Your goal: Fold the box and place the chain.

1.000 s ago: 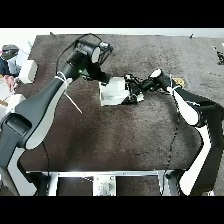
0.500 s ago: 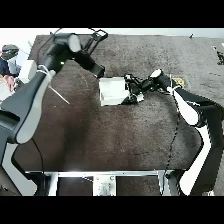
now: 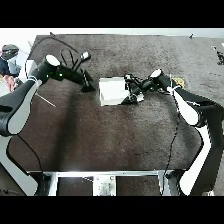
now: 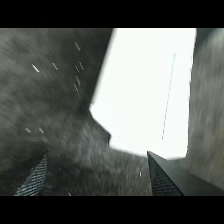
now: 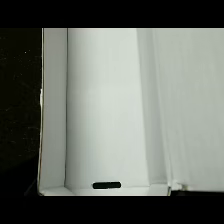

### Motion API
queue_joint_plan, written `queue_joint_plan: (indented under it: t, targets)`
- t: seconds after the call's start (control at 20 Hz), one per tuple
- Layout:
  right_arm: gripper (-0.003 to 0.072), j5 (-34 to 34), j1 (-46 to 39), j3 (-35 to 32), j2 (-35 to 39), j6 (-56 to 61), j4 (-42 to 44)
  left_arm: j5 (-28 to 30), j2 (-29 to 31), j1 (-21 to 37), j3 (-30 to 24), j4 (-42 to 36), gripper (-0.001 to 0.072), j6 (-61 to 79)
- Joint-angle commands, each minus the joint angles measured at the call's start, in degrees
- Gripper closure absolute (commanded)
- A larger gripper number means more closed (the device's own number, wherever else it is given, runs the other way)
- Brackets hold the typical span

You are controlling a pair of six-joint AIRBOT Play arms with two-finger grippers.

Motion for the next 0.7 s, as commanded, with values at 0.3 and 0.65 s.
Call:
queue_joint_plan:
  t: [0.3, 0.65]
  targets:
    - [0.0247, 0.00, -0.02, 0.00, 0.02, 0.00, 0.00, 2.69, -1.57, 0.55, -11.15, -15.50, -0.0011, 25.00]
    - [0.0247, 0.02, -0.02, 0.00, 0.02, 0.00, 0.00, -0.92, -4.52, 0.52, -11.15, -16.41, -0.0011, 28.63]
